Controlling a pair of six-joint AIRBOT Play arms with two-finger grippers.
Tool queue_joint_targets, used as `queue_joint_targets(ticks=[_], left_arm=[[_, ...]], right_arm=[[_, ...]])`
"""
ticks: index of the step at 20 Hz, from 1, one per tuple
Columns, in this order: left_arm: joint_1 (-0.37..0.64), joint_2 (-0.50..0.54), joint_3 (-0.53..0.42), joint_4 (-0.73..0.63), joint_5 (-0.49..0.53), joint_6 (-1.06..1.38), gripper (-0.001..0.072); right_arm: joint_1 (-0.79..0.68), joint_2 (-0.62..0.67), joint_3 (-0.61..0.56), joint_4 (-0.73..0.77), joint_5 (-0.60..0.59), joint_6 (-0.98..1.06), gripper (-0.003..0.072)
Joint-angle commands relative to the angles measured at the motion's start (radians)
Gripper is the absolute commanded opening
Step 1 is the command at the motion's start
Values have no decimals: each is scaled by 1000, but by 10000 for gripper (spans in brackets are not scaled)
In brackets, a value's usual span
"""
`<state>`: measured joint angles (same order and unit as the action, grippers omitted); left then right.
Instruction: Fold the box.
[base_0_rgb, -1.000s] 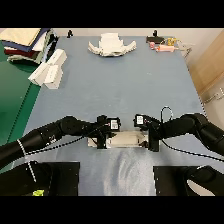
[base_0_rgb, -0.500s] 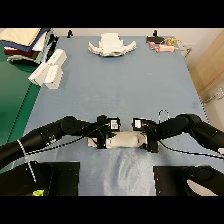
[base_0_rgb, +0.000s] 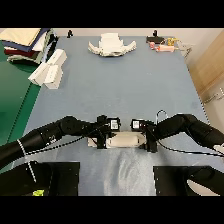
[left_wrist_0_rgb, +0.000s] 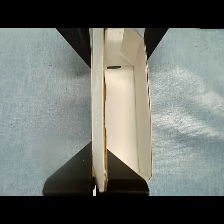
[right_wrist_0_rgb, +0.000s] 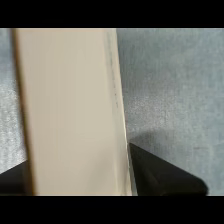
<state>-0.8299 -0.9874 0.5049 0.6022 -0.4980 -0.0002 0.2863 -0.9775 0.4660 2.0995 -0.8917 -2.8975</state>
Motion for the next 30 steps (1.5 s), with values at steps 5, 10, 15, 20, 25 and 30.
queue_joint_targets(ticks=[5, 10, 15, 20, 25, 30], left_arm=[[0, 0, 1, 0, 0, 0, 13], [0, 0, 1, 0, 0, 0, 13], [0, 0, 1, 0, 0, 0, 13], [0, 0, 1, 0, 0, 0, 13], [0, 0, 1, 0, 0, 0, 13], [0, 0, 1, 0, 0, 0, 13]], right_arm=[[0, -38, 0, 10, 8, -29, 703], [0, -39, 0, 11, 5, -29, 575], [0, -39, 0, 10, 2, -29, 481], [0, -39, 0, 10, -6, -28, 478], [0, -39, 0, 8, -7, -28, 478], [0, -39, 0, 6, -6, -28, 478]])
